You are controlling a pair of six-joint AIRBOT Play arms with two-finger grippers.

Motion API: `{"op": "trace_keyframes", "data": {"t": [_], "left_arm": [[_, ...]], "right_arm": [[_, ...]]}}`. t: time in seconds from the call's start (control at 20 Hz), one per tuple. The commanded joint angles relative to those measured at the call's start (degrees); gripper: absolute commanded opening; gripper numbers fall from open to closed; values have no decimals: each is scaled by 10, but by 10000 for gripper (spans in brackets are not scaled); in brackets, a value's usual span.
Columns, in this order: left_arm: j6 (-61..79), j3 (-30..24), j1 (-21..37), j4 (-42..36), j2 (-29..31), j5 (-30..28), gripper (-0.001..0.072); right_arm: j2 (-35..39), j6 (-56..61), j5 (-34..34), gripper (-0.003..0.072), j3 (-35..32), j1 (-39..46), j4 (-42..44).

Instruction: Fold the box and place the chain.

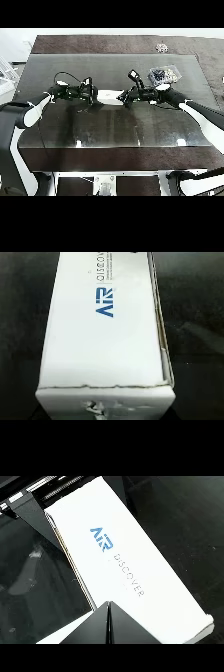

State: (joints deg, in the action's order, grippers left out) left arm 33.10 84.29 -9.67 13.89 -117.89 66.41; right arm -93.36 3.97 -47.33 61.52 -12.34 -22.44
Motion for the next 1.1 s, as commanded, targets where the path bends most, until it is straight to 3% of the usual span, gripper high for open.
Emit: {"op": "trace_keyframes", "data": {"t": [0.0,0.3,0.6,0.65,0.7,0.9,1.05], "left_arm": [[-1,1,0,-3,0,2,464],[-1,1,0,-3,0,1,464],[-1,1,0,-7,2,2,462],[-2,1,0,-11,3,2,403],[-13,5,2,-9,3,7,20],[-91,31,3,-15,6,-1,19],[-144,30,3,-10,41,-78,17]], "right_arm": [[30,-20,-1,4,5,0,32],[143,-15,0,4,5,17,64],[187,40,0,4,-6,35,64],[190,43,0,4,-12,35,64],[191,49,0,4,-18,35,64],[192,65,0,4,-36,36,64],[192,91,-1,4,-38,45,64]]}}
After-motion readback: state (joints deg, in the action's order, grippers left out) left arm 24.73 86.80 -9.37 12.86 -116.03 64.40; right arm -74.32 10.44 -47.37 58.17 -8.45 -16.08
